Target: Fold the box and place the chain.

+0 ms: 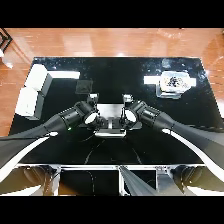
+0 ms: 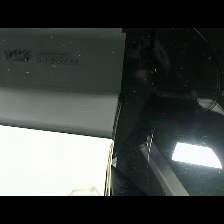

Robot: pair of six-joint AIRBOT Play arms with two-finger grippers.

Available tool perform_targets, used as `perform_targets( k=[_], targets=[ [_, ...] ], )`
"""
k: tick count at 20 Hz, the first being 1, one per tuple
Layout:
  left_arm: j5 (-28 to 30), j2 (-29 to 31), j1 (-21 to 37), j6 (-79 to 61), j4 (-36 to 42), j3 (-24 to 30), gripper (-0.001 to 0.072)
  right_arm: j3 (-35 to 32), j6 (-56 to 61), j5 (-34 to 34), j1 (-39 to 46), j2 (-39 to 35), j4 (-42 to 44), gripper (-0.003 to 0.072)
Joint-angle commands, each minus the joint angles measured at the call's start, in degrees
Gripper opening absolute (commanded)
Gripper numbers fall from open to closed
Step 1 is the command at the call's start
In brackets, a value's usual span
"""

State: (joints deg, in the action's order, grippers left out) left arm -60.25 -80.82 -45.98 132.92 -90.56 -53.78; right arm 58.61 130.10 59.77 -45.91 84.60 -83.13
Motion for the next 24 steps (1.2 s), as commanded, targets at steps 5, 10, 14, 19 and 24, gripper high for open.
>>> perform_targets(
  k=[5,10,14,19,24],
  targets=[
    [0.02,0.04,0.0,-0.04,-0.02,0.02,0.0019,0.04,-0.04,0.7,-0.04,-0.57,0.02,0.0611],
    [-0.02,0.04,0.0,-0.04,-0.02,0.02,0.0019,0.04,-4.09,6.56,0.0,-6.47,-2.82,0.0612],
    [0.02,0.04,0.02,-0.04,-0.04,0.02,0.0019,0.04,-5.75,11.93,0.11,-16.09,-10.12,0.0612],
    [0.02,0.04,0.02,-0.04,-0.04,0.02,0.0019,0.04,-5.75,14.86,5.62,-25.64,-21.97,0.0612],
    [0.02,0.04,0.02,-0.04,-0.07,0.02,0.0019,-0.02,-10.19,6.14,24.35,-25.7,-23.06,0.0615]
  ],
)
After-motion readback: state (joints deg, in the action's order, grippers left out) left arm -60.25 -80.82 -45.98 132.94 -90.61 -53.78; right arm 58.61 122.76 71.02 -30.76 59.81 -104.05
